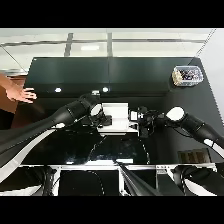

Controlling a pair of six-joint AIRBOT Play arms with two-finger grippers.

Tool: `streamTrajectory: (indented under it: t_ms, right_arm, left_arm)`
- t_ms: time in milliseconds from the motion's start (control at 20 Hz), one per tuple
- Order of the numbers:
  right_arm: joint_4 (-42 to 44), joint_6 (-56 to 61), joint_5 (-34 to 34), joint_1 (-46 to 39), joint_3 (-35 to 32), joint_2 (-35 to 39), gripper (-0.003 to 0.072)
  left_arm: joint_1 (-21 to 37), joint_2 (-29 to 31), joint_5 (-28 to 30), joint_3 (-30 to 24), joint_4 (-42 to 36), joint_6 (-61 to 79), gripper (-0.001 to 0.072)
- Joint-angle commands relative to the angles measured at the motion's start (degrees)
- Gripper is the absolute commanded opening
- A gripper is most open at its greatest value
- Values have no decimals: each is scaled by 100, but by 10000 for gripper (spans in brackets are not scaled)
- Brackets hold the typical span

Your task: Fold the box and place the chain.

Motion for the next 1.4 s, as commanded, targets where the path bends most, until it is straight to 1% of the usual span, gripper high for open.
streamTrajectory:
  t_ms: [0, 100, 550, 750, 950, 1200, 1250, 1300, 1350]
  right_arm:
    - [155, 396, 35, 4, 0, -52, 238]
    - [175, 503, 55, 39, 0, -116, 238]
    - [741, 485, -35, 197, 0, -289, 239]
    - [1314, 142, -83, 243, 0, -549, 239]
    - [1307, 83, -345, 330, 0, -680, 238]
    - [1292, 83, -354, 332, 0, -680, 239]
    - [1296, 90, -361, 330, 0, -680, 318]
    - [1292, 81, -358, 332, 0, -680, 417]
    - [1283, 81, -356, 330, 0, -680, 417]
  left_arm:
    - [2, -2, 9, 0, 0, 2, 26]
    - [2, -2, 11, 0, -2, 2, 26]
    - [2, -2, 11, 0, -20, 2, 26]
    - [2, -2, 13, 0, -116, 2, 26]
    - [2, -2, 13, 0, -149, 2, 26]
    - [2, -2, 13, 0, -149, 2, 26]
    - [2, -2, 13, 0, -151, 2, 26]
    - [2, -2, 13, 0, -149, 2, 26]
    - [2, -2, 13, 0, -149, 2, 26]
